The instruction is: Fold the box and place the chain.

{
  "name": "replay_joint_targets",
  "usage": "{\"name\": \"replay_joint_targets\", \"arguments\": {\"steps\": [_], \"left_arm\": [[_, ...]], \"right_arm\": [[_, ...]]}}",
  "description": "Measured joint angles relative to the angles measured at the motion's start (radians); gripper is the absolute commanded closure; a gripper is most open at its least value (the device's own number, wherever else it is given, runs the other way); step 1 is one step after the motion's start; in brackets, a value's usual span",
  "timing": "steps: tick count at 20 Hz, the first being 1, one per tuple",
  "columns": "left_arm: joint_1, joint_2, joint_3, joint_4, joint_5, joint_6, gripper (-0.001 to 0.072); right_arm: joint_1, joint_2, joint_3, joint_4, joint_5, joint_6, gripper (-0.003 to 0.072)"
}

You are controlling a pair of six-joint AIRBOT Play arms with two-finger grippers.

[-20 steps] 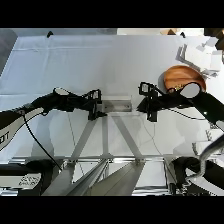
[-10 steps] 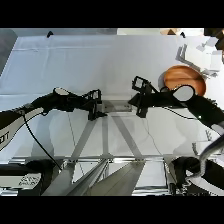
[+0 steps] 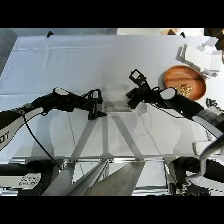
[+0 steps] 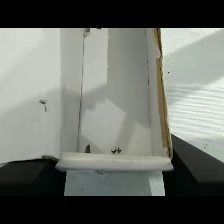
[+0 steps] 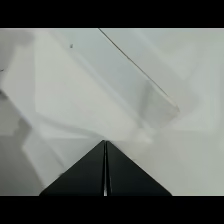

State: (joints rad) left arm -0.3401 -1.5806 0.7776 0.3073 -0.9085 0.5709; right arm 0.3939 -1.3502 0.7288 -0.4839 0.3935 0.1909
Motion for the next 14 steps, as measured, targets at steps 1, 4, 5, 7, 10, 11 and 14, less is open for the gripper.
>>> {"name": "replay_joint_targets", "arguments": {"steps": [1, 4, 5, 7, 10, 11, 14], "left_arm": [[0.000, 0.000, 0.000, 0.001, 0.000, 0.001, 0.0319], [0.000, 0.000, 0.000, 0.003, -0.001, 0.002, 0.0319], [0.000, 0.000, 0.000, 0.003, -0.001, 0.002, 0.0319], [0.000, 0.000, 0.000, 0.003, -0.002, 0.002, 0.0319], [0.000, 0.000, 0.000, 0.003, -0.001, 0.002, 0.0319], [0.000, 0.000, 0.000, 0.003, -0.001, 0.002, 0.0319], [0.000, 0.000, 0.000, 0.003, -0.001, 0.002, 0.0319]], "right_arm": [[0.000, 0.000, 0.000, 0.003, -0.007, 0.003, 0.0676], [0.000, 0.039, 0.000, 0.000, 0.002, 0.008, 0.0676], [0.000, 0.065, 0.000, -0.012, 0.010, 0.009, 0.0676], [0.000, 0.124, 0.000, -0.062, 0.032, 0.011, 0.0676], [0.000, 0.209, 0.000, -0.200, 0.090, 0.015, 0.0676], [0.000, 0.231, 0.000, -0.253, 0.114, 0.016, 0.0676], [0.000, 0.275, 0.000, -0.445, 0.212, 0.019, 0.0676]]}}
